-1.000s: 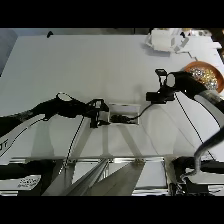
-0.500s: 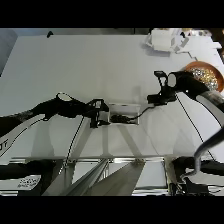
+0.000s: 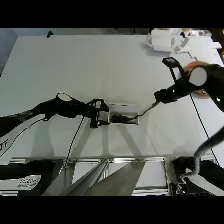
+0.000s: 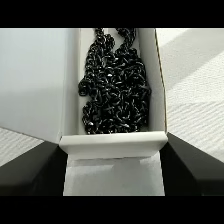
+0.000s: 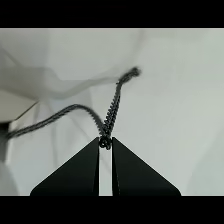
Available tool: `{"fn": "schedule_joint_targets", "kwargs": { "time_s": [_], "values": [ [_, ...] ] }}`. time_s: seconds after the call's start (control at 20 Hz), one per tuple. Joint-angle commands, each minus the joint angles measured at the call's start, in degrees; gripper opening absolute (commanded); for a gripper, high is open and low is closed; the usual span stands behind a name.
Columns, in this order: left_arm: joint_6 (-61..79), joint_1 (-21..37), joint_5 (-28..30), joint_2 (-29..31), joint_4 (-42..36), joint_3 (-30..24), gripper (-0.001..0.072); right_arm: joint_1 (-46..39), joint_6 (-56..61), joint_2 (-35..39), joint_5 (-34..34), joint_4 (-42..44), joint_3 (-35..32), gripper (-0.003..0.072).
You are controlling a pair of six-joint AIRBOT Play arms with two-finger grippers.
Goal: Fold the box and place the chain.
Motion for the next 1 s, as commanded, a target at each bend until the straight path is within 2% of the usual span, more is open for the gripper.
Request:
{"fn": "schedule_joint_targets", "kwargs": {
  "time_s": [0.0,0.25,0.4,0.65,0.95],
  "values": [
    [0.02,0.04,0.02,-0.02,0.02,0.02,0.0018,3.39,-2.34,7.30,3.08,5.05,0.07,0.0019],
    [0.00,0.04,0.00,-0.02,0.02,0.02,0.0018,10.91,-2.45,11.39,-0.35,12.41,0.07,0.0019],
    [0.02,0.04,0.02,-0.02,0.00,0.02,0.0018,15.02,-3.19,11.47,-7.50,16.90,0.07,0.0019],
    [0.00,0.04,0.02,-0.02,0.02,0.02,0.0018,21.77,-3.15,9.97,-21.05,19.54,0.07,0.0020],
    [0.00,0.04,0.02,-0.02,0.02,0.02,0.0018,23.37,-3.15,2.29,-22.53,19.58,0.07,0.0020]
  ]
}}
